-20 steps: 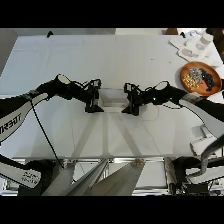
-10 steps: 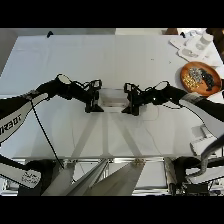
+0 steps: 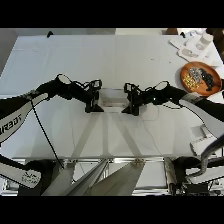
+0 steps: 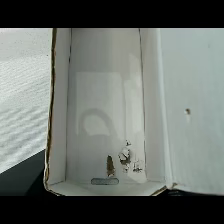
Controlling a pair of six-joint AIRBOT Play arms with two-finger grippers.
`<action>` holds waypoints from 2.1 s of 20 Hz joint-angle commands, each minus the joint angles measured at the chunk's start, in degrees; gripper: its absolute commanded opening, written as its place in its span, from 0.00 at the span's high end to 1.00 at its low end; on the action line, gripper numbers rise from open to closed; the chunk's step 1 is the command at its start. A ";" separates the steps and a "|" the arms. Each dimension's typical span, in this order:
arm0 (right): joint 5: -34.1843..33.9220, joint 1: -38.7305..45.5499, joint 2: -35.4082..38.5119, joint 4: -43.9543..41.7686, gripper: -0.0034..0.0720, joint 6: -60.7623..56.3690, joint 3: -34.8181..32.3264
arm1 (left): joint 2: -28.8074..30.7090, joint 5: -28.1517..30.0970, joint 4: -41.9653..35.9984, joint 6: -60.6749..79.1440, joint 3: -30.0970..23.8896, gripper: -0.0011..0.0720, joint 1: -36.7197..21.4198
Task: Fold the box and place the chain.
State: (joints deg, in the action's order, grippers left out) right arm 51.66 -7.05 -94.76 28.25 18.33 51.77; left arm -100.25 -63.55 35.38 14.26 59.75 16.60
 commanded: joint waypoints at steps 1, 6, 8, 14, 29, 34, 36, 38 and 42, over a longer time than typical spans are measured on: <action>-0.02 -0.02 0.00 -0.02 0.37 -0.02 0.00 | -0.04 -0.31 0.04 0.04 -0.04 0.53 0.04; -0.09 -0.02 -0.02 -2.60 0.37 -0.04 0.00 | -0.04 -0.33 0.04 0.02 -0.04 0.53 0.04; 0.48 -0.02 -0.02 -4.90 0.37 -0.04 0.00 | -0.04 -0.33 0.04 0.04 -0.04 0.53 0.04; -0.92 -0.02 -0.02 -7.15 0.38 -0.35 0.00 | -0.04 -0.31 0.04 0.02 -0.04 0.53 0.04; -0.90 0.04 0.39 -6.27 0.01 -0.02 0.02 | -0.04 -0.33 0.04 0.02 -0.04 0.53 0.04; -1.84 0.04 4.63 7.54 0.01 -2.38 0.02 | -0.04 -0.33 0.04 0.02 -0.04 0.53 0.04; -2.27 0.04 7.43 9.84 0.01 -7.48 0.02 | -0.04 -0.31 0.04 0.02 -0.04 0.53 0.04; -3.39 0.04 10.62 12.76 0.01 -11.80 0.02 | -0.04 -0.31 0.04 0.04 -0.04 0.53 0.04; -2.23 0.04 17.68 23.34 0.01 -22.91 0.02 | -0.04 -0.31 0.04 0.04 -0.04 0.53 0.04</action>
State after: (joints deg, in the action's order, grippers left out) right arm 49.15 -7.03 -81.62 43.24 4.36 51.77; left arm -100.29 -63.99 35.40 14.24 59.70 16.69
